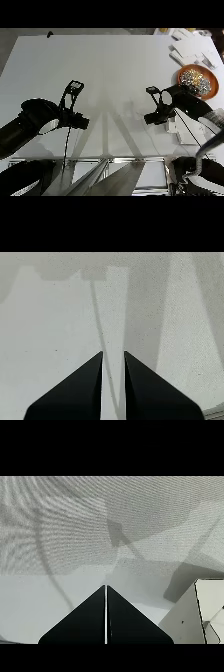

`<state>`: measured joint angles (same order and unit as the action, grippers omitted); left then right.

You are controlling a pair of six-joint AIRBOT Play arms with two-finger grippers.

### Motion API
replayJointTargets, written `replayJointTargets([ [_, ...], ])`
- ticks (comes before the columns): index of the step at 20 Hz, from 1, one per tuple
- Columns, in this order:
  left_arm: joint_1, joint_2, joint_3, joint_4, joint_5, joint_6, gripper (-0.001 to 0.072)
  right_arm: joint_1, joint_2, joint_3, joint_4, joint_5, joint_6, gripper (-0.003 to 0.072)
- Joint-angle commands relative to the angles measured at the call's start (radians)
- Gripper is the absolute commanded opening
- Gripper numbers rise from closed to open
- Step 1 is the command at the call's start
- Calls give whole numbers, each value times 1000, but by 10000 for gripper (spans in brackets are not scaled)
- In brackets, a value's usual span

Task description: Fold the box and place the chain.

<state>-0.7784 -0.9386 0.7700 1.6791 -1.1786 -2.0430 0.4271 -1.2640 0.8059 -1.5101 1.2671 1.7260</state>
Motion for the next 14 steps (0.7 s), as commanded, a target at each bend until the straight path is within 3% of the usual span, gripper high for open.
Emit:
replayJointTargets([
  [1,-1,1,0,0,0,0,151,0,1,0,0,0,0,17],
  [10,-1,1,0,0,0,0,151,0,1,0,-2,-58,-3,16],
  [14,-1,1,0,0,0,0,151,-2,1,3,-151,-109,0,16],
])
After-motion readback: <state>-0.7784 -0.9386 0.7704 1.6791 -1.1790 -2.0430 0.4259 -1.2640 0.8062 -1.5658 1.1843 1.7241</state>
